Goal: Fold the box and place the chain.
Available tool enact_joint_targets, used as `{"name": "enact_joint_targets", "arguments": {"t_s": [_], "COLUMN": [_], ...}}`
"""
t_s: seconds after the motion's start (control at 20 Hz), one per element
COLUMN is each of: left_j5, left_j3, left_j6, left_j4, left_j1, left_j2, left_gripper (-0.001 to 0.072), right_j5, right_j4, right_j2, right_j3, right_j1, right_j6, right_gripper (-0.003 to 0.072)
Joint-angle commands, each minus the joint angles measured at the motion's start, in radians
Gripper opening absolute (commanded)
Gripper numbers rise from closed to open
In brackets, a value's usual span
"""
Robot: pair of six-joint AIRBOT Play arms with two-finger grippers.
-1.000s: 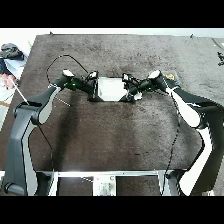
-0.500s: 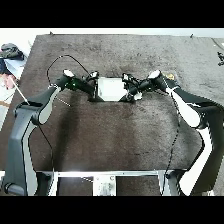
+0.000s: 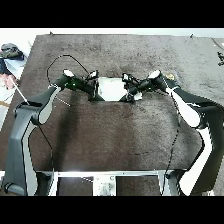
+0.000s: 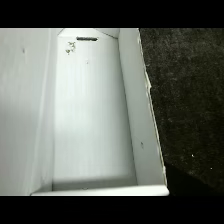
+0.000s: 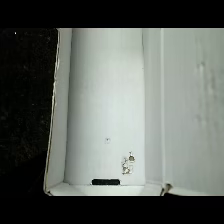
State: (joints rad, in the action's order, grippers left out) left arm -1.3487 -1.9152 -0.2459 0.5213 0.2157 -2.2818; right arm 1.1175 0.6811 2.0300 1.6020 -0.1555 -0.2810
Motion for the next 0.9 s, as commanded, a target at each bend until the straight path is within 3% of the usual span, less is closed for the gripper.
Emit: {"name": "enact_joint_targets", "arguments": {"t_s": [0.0, 0.4, 0.85], "left_j5": [-0.011, -0.055, 0.002], "left_j3": [0.000, 0.000, 0.000], "left_j6": [0.002, -0.028, -0.024], "left_j4": [0.011, 0.011, 0.009], "left_j1": [0.001, 0.001, 0.001], "left_j2": [-0.001, -0.001, -0.001], "left_gripper": [0.0456, 0.0455, 0.0456], "right_j5": [0.001, 0.001, 0.001], "right_j4": [0.000, 0.000, 0.000], "right_j2": [0.000, 0.000, 0.000], "right_j3": [0.000, 0.000, 0.000], "right_j1": [-0.001, -0.001, -0.001], "right_j6": [0.000, 0.000, 0.000], "right_gripper": [0.0461, 0.0461, 0.0461]}}
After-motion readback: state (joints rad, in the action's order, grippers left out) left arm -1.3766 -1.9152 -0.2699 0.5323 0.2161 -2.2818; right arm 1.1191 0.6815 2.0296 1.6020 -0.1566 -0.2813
